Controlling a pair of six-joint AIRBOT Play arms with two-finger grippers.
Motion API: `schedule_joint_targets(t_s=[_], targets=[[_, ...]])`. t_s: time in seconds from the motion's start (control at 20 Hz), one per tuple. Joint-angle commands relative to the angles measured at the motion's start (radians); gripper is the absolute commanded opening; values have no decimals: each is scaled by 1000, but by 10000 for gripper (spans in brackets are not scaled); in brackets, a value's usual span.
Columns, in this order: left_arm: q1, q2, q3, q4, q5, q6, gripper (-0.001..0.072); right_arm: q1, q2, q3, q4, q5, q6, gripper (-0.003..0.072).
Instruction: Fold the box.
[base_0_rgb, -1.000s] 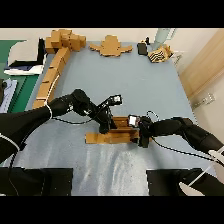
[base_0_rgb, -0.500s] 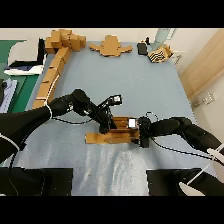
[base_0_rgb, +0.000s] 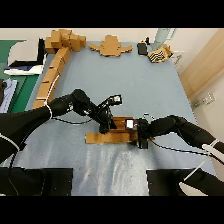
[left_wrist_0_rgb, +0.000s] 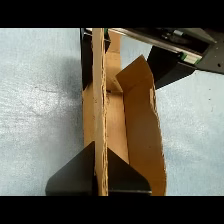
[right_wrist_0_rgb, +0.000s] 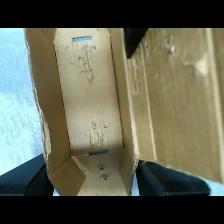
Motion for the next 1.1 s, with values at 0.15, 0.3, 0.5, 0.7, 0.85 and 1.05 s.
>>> schedule_joint_targets(t_s=[0.15, 0.3, 0.5, 0.7, 0.85, 1.05], targets=[[0, 0, 0, 0, 0, 0, 14, 2, -55, 6, 5, 11, -3, 708], [0, 0, 0, 0, 0, 0, 14, 2, -61, 6, 11, 18, -2, 699], [0, 0, 0, 0, 0, 0, 14, 2, -61, 6, 11, 31, -3, 687], [0, 0, 0, 0, 0, 0, 14, 2, -61, 6, 11, 30, -3, 596], [0, 0, 0, 0, 0, 0, 14, 2, -61, 6, 11, 31, -3, 502], [0, 0, 0, 0, 0, 0, 14, 2, -61, 6, 10, 30, -3, 501]])
